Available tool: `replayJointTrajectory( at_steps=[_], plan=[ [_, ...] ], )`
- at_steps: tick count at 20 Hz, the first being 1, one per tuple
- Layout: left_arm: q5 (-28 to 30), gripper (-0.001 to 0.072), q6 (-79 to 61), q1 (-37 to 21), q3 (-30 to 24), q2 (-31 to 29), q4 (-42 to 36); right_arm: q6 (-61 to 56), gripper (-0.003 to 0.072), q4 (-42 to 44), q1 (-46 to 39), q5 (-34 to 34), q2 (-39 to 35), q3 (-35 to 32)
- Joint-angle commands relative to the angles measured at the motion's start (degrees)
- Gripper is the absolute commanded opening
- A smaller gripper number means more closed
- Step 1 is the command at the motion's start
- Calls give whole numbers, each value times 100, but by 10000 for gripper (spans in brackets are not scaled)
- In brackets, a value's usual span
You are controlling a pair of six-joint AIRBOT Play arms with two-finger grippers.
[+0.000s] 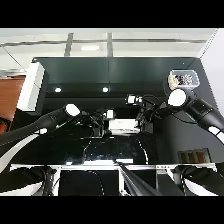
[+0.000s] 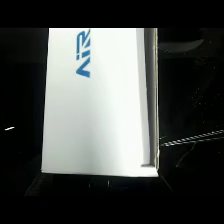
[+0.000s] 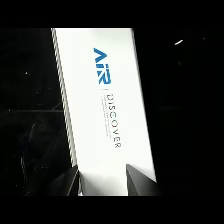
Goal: Fold the box and place the chain.
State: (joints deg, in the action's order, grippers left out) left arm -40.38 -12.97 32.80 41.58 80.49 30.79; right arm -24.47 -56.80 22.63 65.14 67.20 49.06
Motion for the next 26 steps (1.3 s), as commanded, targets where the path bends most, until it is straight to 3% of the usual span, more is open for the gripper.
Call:
replayJointTrajectory(
  at_steps=[1, 5, 6, 15, 18, 19, 20, 21, 24, 26],
  plan=[
    [-13, 466, -7, -2, 4, 0, 2, -11, 304, -46, 0, -94, -2, -146],
    [-13, 466, -7, 0, 4, 0, 2, -9, 312, -44, 0, -94, -2, -173],
    [-13, 466, -7, -2, 4, 0, 2, -9, 386, -44, 0, -94, -2, -173],
    [-13, 466, -7, 0, 4, 0, 2, -122, 375, -22, -7, -146, -177, -205],
    [-13, 466, -7, -2, 4, 0, 2, -1340, 376, 385, -203, -227, -522, -114],
    [-13, 466, -7, 0, 4, 0, 2, -2385, 373, 629, -343, -168, -557, -122],
    [-13, 466, -7, 0, 4, 0, 2, -3014, 233, 970, -476, -90, -549, -201],
    [-13, 466, -7, 0, 4, 0, 2, -3198, 2, 1427, -586, -26, -549, -380],
    [-13, 466, -7, 0, 4, 0, 4, -3351, 14, 2988, -734, -177, -490, -1043],
    [-13, 466, -7, 0, 4, 0, 4, -3233, 14, 3591, -684, -479, -404, -1331]
  ],
)
